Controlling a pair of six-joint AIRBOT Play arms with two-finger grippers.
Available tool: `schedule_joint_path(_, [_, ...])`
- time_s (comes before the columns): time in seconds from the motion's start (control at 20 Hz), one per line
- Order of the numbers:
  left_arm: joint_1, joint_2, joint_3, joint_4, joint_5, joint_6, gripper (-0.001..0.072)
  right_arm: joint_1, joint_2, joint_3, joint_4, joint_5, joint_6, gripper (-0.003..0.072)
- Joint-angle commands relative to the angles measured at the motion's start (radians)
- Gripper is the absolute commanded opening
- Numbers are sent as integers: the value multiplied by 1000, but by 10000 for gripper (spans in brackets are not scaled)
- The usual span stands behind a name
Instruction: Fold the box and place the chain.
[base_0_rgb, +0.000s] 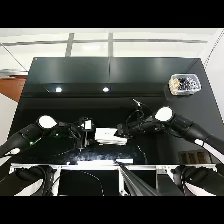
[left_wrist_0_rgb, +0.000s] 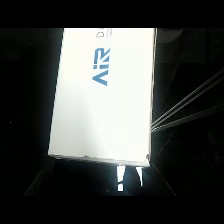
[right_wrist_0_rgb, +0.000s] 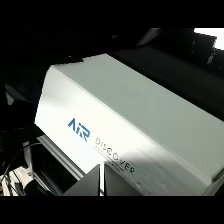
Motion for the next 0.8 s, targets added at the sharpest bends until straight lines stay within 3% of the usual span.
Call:
schedule_joint_path(0.0, [0,0,0,0,0,0,488,1,-32,-1,-26,-4,0,43])
schedule_joint_path(0.25, [0,0,0,0,0,0,488,0,-39,0,-34,-10,-6,43])
schedule_joint_path(0.45, [0,0,0,0,0,0,488,-18,-9,10,-32,55,-44,43])
schedule_joint_path(0.55, [0,0,0,0,4,1,488,-60,56,28,-44,106,-49,42])
schedule_joint_path(0.75, [0,0,0,0,9,0,488,-267,228,47,-247,122,30,43])
